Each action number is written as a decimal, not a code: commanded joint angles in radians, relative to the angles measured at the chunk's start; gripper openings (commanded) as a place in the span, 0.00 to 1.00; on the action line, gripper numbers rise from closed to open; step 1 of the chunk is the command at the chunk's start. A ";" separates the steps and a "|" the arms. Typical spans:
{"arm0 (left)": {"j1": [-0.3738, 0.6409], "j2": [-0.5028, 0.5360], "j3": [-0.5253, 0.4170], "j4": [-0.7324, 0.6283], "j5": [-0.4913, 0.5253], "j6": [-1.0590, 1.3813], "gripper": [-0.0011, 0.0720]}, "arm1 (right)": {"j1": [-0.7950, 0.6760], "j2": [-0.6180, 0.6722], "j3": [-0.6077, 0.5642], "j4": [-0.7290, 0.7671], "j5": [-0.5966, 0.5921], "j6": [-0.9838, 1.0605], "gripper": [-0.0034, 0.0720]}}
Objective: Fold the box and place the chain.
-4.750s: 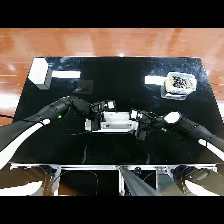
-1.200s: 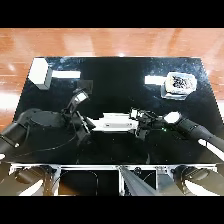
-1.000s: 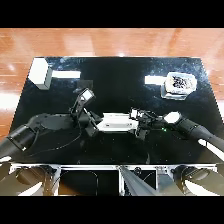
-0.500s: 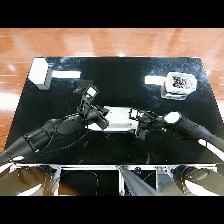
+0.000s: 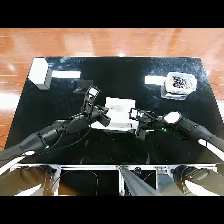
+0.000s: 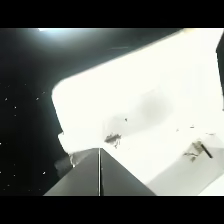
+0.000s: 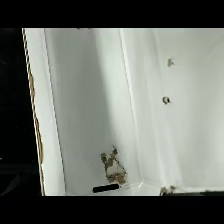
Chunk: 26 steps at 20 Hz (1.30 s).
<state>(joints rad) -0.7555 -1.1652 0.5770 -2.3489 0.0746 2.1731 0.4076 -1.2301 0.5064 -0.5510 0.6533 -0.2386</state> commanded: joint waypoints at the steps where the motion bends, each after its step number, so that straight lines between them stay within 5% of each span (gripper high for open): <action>1: -0.001 -0.032 0.000 0.002 -0.002 -0.012 0.04 | 0.000 0.000 0.000 0.000 0.000 0.000 0.80; 9: -0.016 -0.058 0.001 0.004 0.052 -0.012 0.04 | 0.000 0.000 0.000 0.000 0.000 0.000 0.80; 14: 0.026 0.030 0.001 0.032 0.090 -0.008 0.04 | 0.000 0.000 0.000 0.000 0.000 0.000 0.80; 22: 0.286 0.203 0.001 0.204 0.509 0.007 0.06 | 0.000 0.000 0.000 0.000 0.000 0.000 0.80; 23: 0.314 0.202 0.001 0.227 0.576 0.056 0.33 | 0.000 0.000 0.000 0.000 0.000 0.000 0.80; 24: 0.333 0.200 0.001 0.267 0.649 0.087 0.81 | 0.000 0.000 0.000 0.000 0.000 0.000 0.80; 26: 0.336 0.199 0.001 0.364 0.764 0.175 0.87 | 0.000 0.000 0.000 0.000 0.000 0.000 0.80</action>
